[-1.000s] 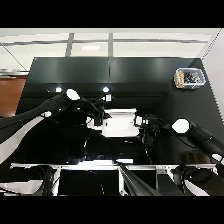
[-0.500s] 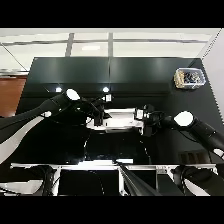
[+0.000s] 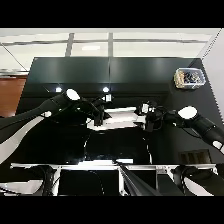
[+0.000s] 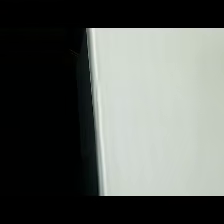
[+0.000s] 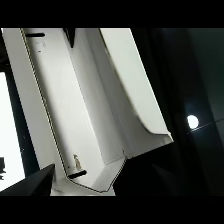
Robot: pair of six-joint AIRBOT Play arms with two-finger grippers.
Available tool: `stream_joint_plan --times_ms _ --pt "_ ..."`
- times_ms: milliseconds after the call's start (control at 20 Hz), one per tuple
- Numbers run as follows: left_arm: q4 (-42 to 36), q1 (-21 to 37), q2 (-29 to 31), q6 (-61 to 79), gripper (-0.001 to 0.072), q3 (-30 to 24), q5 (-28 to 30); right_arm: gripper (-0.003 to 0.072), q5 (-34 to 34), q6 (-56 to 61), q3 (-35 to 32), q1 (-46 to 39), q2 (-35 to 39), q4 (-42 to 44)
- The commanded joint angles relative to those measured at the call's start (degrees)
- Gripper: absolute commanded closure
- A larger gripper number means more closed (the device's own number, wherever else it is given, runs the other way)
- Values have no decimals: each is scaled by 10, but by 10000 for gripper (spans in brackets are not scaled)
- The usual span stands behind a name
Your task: Fold the box and place the chain.
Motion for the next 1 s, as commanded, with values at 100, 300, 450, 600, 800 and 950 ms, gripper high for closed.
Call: stream_joint_plan --times_ms 100,300,450,600,800,950 --pt "0 0 0 1 685 1 0 6 60 -26 0 10 -19 7" --pt "0 0 0 1 685 1 -11 6 54 -47 0 46 -44 6" --pt "0 0 0 1 685 1 -11 6 48 -46 0 40 -55 -18" --pt "0 0 0 0 685 1 -11 7 48 -49 0 40 -66 -21" --pt "-2 0 0 0 685 1 -12 7 47 -49 0 40 -84 -19" --pt "-2 0 0 -2 684 1 -12 7 47 -40 0 40 -86 -19"
